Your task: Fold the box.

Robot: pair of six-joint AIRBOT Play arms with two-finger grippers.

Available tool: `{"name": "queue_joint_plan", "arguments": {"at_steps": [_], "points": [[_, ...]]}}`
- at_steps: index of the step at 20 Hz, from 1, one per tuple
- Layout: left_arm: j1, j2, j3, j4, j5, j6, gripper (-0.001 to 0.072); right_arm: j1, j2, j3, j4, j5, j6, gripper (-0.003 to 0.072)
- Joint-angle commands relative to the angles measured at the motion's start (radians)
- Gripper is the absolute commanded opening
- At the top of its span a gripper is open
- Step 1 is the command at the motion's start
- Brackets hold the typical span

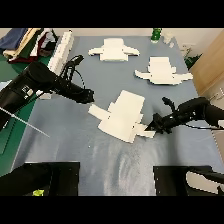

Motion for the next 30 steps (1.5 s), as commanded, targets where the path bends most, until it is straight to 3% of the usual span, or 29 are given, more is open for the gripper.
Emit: {"name": "queue_joint_plan", "arguments": {"at_steps": [1,4,6,7,8,9,12,17,21,25,28,30], "points": [[0.000,0.000,0.000,-0.001,0.019,0.000,0.0017,0.058,0.001,0.091,-0.090,-0.184,-0.039,0.0002],[0.000,0.000,0.000,-0.002,0.007,-0.003,0.0016,0.057,-0.004,0.193,-0.230,-0.208,-0.011,0.0002],[0.000,0.000,0.000,-0.002,0.005,-0.006,0.0016,0.057,-0.017,0.229,-0.240,-0.116,0.016,0.0004],[0.000,0.000,0.000,-0.002,0.006,-0.006,0.0017,0.058,-0.019,0.230,-0.227,-0.054,0.058,0.0107],[0.000,0.000,0.000,-0.002,0.005,-0.006,0.0016,0.058,-0.021,0.230,-0.204,-0.010,0.080,0.0328],[0.000,0.000,0.000,-0.002,0.005,-0.006,0.0016,0.058,-0.022,0.230,-0.176,0.037,0.106,0.0422],[0.000,0.000,0.000,-0.002,0.005,-0.007,0.0016,0.058,-0.022,0.230,-0.147,0.106,0.228,0.0420],[0.000,0.000,0.000,-0.001,0.005,-0.007,0.0016,0.058,-0.011,0.203,-0.250,0.062,0.387,0.0417],[0.000,0.000,0.000,0.000,0.002,-0.007,0.0016,0.042,0.052,0.196,-0.414,0.112,0.506,0.0417],[0.000,0.000,0.000,0.000,-0.009,-0.006,0.0016,0.042,0.133,0.175,-0.562,0.020,0.557,0.0417],[0.000,0.000,0.000,0.003,-0.007,-0.006,0.0016,0.042,0.161,0.092,-0.542,0.035,0.556,0.0413],[0.000,0.000,0.000,0.004,-0.007,-0.006,0.0016,0.042,0.162,0.012,-0.397,0.117,0.491,0.0413]]}}
